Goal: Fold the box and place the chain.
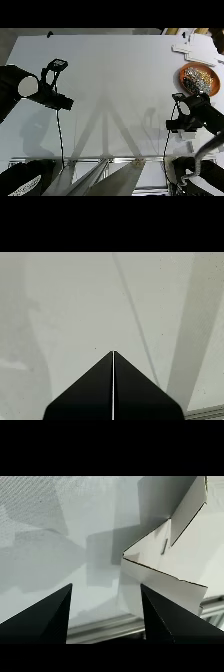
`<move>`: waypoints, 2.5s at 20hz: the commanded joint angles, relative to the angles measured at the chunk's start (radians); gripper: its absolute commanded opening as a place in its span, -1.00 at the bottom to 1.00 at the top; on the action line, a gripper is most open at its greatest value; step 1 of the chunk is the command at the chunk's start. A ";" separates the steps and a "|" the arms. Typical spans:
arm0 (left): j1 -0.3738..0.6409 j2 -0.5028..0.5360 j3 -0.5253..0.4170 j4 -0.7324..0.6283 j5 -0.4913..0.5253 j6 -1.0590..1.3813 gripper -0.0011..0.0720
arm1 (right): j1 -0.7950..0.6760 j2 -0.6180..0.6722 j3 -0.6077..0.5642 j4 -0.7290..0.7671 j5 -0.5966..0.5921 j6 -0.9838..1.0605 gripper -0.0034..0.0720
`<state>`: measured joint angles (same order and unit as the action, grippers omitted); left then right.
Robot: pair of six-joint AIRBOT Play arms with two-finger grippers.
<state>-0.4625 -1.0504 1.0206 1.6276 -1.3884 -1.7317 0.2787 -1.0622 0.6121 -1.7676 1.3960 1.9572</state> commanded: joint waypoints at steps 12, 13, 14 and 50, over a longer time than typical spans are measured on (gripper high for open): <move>0.000 -0.001 0.000 0.000 0.000 0.000 -0.95 | 0.000 0.000 0.031 -0.022 -0.079 -0.080 0.34; 0.000 -0.001 0.000 0.000 0.000 0.000 -0.95 | 0.000 0.000 0.062 -0.089 -0.053 -0.081 0.34; 0.000 -0.001 0.000 0.000 0.000 0.000 -0.95 | 0.000 0.000 0.093 -0.185 -0.024 -0.082 0.34; 0.000 0.000 0.000 0.000 0.000 0.000 -0.95 | -0.905 -0.110 0.137 -0.246 -0.198 -0.470 -0.86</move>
<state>-0.4625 -1.0504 1.0206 1.6272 -1.3888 -1.7317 -0.6518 -1.1957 0.7479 -2.0834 1.1400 1.4891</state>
